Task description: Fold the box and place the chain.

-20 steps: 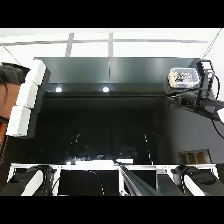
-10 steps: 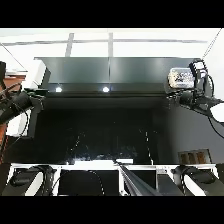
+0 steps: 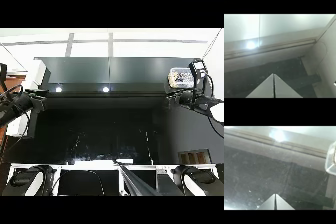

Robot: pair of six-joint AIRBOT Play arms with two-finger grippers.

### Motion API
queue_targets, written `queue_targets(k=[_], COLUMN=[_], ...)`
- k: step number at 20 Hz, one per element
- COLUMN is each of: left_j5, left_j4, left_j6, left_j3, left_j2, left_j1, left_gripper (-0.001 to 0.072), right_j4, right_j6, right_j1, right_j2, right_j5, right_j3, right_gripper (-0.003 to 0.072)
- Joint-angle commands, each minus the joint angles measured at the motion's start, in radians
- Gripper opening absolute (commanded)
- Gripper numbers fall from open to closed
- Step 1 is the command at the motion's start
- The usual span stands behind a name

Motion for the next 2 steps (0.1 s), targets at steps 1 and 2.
queue_targets(k=[1,2], left_j5=[0.001,0.001], left_j4=[0.0,0.0], left_j6=[0.001,0.001], left_j3=[0.0,0.0], left_j2=[0.001,0.001], left_j1=[0.0,0.0], left_gripper=[0.0031,0.0031], right_j4=[0.0,0.0], right_j6=[0.0,0.0], right_j1=[0.0,0.0], right_j2=[0.0,0.0], right_j5=[0.0,0.0], right_j3=[0.0,0.0], right_gripper=[0.0018,0.0018])
